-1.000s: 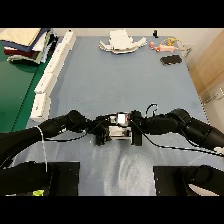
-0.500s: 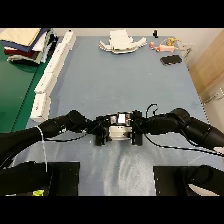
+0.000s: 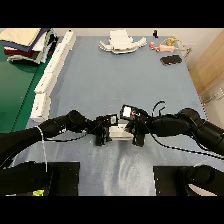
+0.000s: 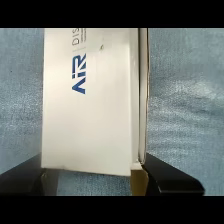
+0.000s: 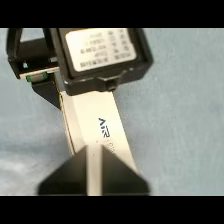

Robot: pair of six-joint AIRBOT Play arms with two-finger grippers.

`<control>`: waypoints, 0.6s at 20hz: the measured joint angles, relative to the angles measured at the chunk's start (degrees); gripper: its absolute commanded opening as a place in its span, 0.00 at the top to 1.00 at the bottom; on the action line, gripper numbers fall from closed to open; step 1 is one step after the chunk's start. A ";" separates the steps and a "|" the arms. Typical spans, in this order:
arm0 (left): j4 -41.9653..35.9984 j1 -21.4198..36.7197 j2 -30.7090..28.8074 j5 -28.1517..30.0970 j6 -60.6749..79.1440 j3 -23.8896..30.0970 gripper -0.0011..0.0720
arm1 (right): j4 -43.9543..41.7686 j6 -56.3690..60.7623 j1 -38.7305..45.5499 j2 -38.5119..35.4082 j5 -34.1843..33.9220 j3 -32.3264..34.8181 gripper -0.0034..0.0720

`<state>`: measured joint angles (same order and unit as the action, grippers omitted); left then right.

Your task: Fold the box.

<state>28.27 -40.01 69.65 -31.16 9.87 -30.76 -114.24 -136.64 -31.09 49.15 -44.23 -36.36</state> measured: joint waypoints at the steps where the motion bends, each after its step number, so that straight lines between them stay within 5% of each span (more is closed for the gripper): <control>1: -0.02 0.00 0.00 0.00 0.00 0.00 0.43 | -0.57 2.80 0.00 -0.50 -0.15 0.52 0.95; 12: -0.04 0.02 0.00 0.44 -0.22 0.00 0.43 | -15.89 11.76 -4.74 -3.58 24.09 15.47 0.95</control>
<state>28.23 -39.99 69.65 -30.72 9.65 -30.76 -130.13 -124.88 -35.83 45.56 -20.14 -20.88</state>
